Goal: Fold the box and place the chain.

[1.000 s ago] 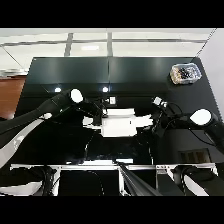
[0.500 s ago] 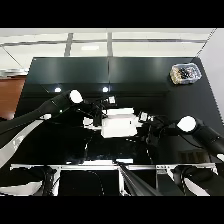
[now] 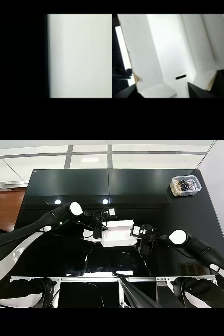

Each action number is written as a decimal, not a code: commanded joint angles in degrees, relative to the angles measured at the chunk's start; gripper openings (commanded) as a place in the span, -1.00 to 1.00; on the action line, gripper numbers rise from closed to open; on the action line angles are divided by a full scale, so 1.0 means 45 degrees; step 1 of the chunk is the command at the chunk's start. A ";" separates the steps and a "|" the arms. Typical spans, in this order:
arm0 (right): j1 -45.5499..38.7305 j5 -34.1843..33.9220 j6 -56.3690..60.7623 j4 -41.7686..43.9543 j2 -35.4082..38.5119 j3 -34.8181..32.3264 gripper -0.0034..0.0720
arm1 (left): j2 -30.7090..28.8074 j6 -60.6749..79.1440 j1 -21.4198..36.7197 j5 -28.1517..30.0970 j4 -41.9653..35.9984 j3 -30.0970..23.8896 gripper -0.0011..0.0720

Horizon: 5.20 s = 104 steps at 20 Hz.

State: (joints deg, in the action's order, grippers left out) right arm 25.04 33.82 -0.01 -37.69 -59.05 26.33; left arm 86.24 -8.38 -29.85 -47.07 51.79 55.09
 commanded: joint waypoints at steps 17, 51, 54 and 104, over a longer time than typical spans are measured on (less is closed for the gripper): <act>-0.1647 0.1559 -0.4153 0.3376 -0.1923 0.1355 0.95 | -0.0005 0.0000 -0.0010 -0.0015 -0.0005 0.0000 -0.90; -0.1321 0.2239 -0.4483 0.1282 -0.4017 0.2463 0.84 | -0.0005 0.0000 -0.0010 -0.0019 0.0000 -0.0005 -0.90; -0.1350 0.2186 -0.4483 0.1015 -0.4017 0.2463 0.84 | -0.0005 -0.0005 -0.0010 -0.0019 0.0000 -0.0005 -0.89; -0.1307 0.1379 -0.3478 0.1360 -0.4172 0.2487 0.21 | -0.3517 -0.3803 0.0627 0.2025 -0.6008 -0.2361 -0.89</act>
State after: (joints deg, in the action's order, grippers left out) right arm 19.16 39.99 -15.64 -31.51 -77.78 37.47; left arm 70.43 -31.22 -26.09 -52.34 30.76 45.43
